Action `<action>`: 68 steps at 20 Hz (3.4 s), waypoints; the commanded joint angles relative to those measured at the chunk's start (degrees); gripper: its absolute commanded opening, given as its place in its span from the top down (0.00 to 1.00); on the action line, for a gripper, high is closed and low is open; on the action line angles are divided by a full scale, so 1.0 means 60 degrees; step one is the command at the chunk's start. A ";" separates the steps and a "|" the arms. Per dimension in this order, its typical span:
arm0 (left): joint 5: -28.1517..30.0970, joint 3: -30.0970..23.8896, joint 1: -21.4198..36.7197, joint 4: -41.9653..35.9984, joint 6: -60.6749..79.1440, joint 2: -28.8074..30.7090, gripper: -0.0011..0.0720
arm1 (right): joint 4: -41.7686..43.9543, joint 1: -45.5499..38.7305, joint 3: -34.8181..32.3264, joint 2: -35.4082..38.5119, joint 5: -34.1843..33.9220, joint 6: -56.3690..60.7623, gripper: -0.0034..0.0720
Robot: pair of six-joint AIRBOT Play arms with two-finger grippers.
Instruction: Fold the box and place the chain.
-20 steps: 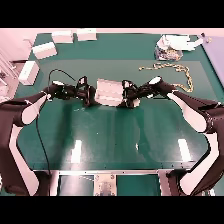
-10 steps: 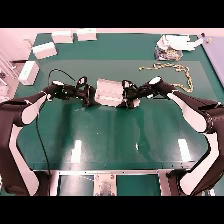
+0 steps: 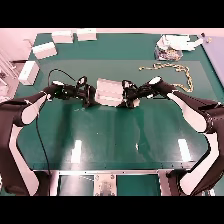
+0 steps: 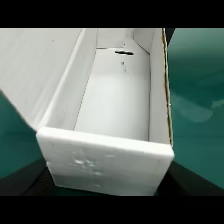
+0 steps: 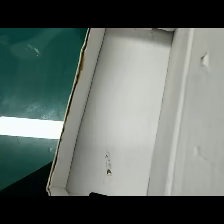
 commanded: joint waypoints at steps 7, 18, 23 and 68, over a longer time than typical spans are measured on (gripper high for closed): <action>-0.0160 0.0007 0.0004 -0.0062 0.0761 -0.0004 0.00 | 0.0007 0.0011 -0.0004 -0.0011 -0.0025 0.0015 0.18; -0.0182 0.0007 0.0004 -0.0040 0.0900 -0.0004 0.00 | 0.0011 0.0011 -0.0004 -0.0033 -0.0022 0.0018 0.18; -0.0051 0.0011 0.0022 0.0353 0.0911 0.0007 0.00 | 0.0015 0.0018 -0.0142 -0.0033 -0.0025 0.0018 0.18; -0.0397 0.0215 0.0018 0.0769 0.1122 0.0007 0.34 | 0.0007 -0.0007 -0.0175 -0.0029 0.0018 0.0051 0.18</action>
